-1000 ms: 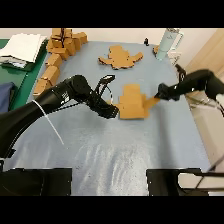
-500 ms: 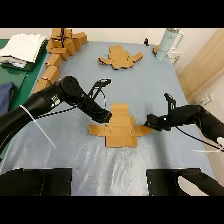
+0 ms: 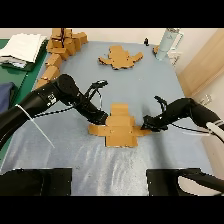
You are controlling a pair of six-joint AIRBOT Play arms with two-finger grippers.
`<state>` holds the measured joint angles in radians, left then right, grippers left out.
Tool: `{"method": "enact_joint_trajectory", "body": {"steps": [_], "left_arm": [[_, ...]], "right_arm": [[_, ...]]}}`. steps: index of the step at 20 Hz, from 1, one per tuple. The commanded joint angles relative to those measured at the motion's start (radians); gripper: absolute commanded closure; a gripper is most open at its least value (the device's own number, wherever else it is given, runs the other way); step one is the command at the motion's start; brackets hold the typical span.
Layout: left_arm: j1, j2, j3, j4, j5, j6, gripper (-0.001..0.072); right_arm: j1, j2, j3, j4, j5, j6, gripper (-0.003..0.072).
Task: Fold the box.
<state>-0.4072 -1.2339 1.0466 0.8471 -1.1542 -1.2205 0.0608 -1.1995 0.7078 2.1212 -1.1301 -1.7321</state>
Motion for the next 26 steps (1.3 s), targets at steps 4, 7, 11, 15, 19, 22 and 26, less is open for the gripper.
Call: {"method": "enact_joint_trajectory", "body": {"steps": [4,7,11,15,19,22,26], "left_arm": [[0.002,0.0,0.0,-0.013,-0.016,0.001,0.0447],[0.003,0.0,0.0,-0.018,0.024,0.0,0.0297],[0.031,-0.014,-0.001,-0.019,0.055,0.037,0.0296],[0.187,-0.083,-0.001,-0.109,0.005,0.072,0.0159],[0.316,-0.211,0.0,-0.311,0.021,0.209,0.0159],[0.341,-0.34,0.04,-0.427,0.02,0.342,0.0159],[0.331,-0.509,0.167,-0.433,-0.021,0.341,0.016]], "right_arm": [[0.004,-0.109,0.062,0.093,-0.06,-0.19,0.0568],[0.004,-0.11,0.061,0.106,-0.055,-0.229,0.0683],[0.032,-0.059,0.002,0.261,0.075,-0.404,0.0684],[0.076,0.12,-0.15,0.27,0.199,-0.471,0.0684],[0.129,0.249,-0.258,0.246,0.275,-0.487,0.0684],[0.148,0.28,-0.273,0.251,0.281,-0.486,0.0684],[0.172,0.286,-0.273,0.254,0.282,-0.486,0.0684]]}}
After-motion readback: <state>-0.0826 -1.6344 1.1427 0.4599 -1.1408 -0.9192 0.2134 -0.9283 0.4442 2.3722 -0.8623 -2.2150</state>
